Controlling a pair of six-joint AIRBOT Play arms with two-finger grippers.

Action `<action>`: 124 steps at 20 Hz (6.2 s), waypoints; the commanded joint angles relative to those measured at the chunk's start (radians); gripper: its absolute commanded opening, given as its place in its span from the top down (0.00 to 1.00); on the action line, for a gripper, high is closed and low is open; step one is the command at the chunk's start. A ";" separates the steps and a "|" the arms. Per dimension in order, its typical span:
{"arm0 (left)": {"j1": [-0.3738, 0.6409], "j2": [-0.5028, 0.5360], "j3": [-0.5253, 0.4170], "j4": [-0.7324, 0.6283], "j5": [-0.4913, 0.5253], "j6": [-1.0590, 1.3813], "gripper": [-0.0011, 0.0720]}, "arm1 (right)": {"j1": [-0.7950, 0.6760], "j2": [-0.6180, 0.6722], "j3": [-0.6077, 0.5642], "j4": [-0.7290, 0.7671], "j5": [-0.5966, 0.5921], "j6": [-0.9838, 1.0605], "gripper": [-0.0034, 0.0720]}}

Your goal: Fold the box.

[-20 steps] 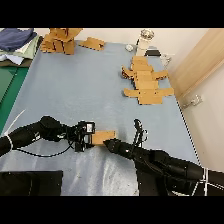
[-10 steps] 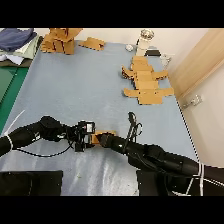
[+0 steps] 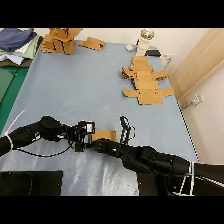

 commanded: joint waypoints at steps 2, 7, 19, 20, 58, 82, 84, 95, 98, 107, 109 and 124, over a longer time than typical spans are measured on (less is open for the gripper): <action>0.001 0.000 0.000 0.000 0.000 0.000 0.33 | 0.002 -0.028 0.001 0.005 0.002 0.003 0.95; 0.001 0.000 0.000 0.000 0.000 0.000 0.33 | 0.005 -0.011 0.002 0.008 0.013 0.003 0.95; 0.001 0.000 0.000 0.000 0.000 0.000 0.33 | -0.027 0.010 -0.001 0.007 -0.024 0.001 0.95; 0.001 0.000 0.000 0.000 0.000 0.000 0.33 | -0.032 0.000 -0.001 0.008 -0.024 0.001 0.95; 0.003 0.027 0.063 -0.058 0.226 -0.384 0.33 | -0.486 0.208 0.063 -0.527 -0.635 0.242 0.95; 0.695 -0.661 0.871 -0.051 0.532 -0.709 0.33 | -0.485 0.208 0.063 -0.553 -0.653 0.248 0.95; 0.695 -0.698 0.914 -0.051 0.533 -0.708 0.33 | -0.485 0.208 0.063 -0.553 -0.653 0.248 0.95; 0.693 -0.736 0.949 0.032 0.529 -0.695 0.33 | -0.485 0.208 0.063 -0.553 -0.653 0.248 0.95; 0.693 -0.736 0.949 0.031 0.529 -0.697 0.03 | -0.485 0.208 0.063 -0.553 -0.653 0.248 0.95; 0.706 -0.676 0.939 0.031 0.435 -0.765 0.03 | -0.485 0.208 0.063 -0.553 -0.653 0.248 0.95; 0.727 -0.634 0.924 0.080 0.336 -0.808 0.03 | -0.485 0.208 0.063 -0.553 -0.653 0.248 0.95; 0.714 -0.420 0.822 0.763 -0.669 -1.528 0.98 | -0.485 -0.032 0.344 -0.389 -0.898 -0.119 0.95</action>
